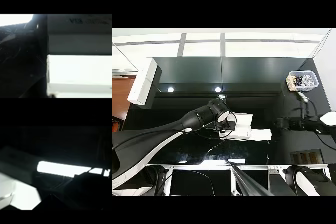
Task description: Fold the box and place the chain.
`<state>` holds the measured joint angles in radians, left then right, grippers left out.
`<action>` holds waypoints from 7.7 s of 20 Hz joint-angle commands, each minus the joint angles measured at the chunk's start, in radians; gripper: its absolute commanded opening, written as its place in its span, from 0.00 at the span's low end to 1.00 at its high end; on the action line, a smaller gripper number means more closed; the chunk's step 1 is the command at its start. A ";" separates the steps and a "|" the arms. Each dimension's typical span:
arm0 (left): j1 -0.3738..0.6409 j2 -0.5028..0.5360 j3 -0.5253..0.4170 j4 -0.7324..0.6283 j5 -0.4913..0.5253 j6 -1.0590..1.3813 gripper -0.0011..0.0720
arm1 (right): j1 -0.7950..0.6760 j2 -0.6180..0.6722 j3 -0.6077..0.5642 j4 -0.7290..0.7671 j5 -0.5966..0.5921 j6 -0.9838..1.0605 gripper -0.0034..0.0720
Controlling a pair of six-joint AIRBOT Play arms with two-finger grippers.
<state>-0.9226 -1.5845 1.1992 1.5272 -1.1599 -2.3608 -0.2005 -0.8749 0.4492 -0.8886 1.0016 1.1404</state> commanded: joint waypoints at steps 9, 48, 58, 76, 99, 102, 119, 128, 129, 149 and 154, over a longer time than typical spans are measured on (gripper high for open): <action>0.001 0.000 0.001 0.001 -0.001 0.000 0.05 | 0.117 -0.230 -0.138 0.378 0.073 -0.058 0.06; 0.002 0.000 0.001 0.001 -0.002 0.000 0.05 | 0.906 -0.384 0.428 -0.508 0.117 1.015 0.51; 0.002 0.000 0.001 0.001 -0.002 0.000 0.05 | 0.909 -0.412 0.428 -0.510 0.149 1.135 0.51; 0.002 0.000 0.001 0.001 -0.002 0.000 0.05 | 0.905 -0.485 0.428 -0.499 0.112 1.149 0.31; 0.002 0.000 0.001 0.001 -0.002 0.000 0.05 | 0.904 -0.384 0.429 -0.491 0.102 1.079 0.33; 0.002 0.000 0.001 0.002 -0.003 0.000 0.05 | 0.904 -0.238 0.429 -0.560 0.143 1.062 0.33; 0.002 0.000 0.001 0.002 0.002 0.000 0.05 | -0.085 -0.324 0.579 -0.799 -0.189 0.934 0.33; 0.002 0.000 0.001 0.000 -0.005 0.000 0.05 | -0.140 -1.014 1.424 -0.568 0.266 0.819 1.00; 0.002 0.000 0.001 0.001 -0.005 0.000 0.05 | -0.140 -1.052 1.469 -0.559 0.268 0.820 1.00; 0.002 0.000 0.001 0.001 -0.005 0.000 0.05 | -0.142 -1.220 1.568 -0.631 0.233 0.871 0.70; 0.002 0.000 0.001 0.001 -0.005 0.000 0.05 | -0.143 -1.217 1.568 -0.630 0.267 0.831 0.05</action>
<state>-0.9215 -1.5845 1.1992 1.5280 -1.1645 -2.3611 -0.3431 -2.0914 2.0167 -1.5253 1.2411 2.0010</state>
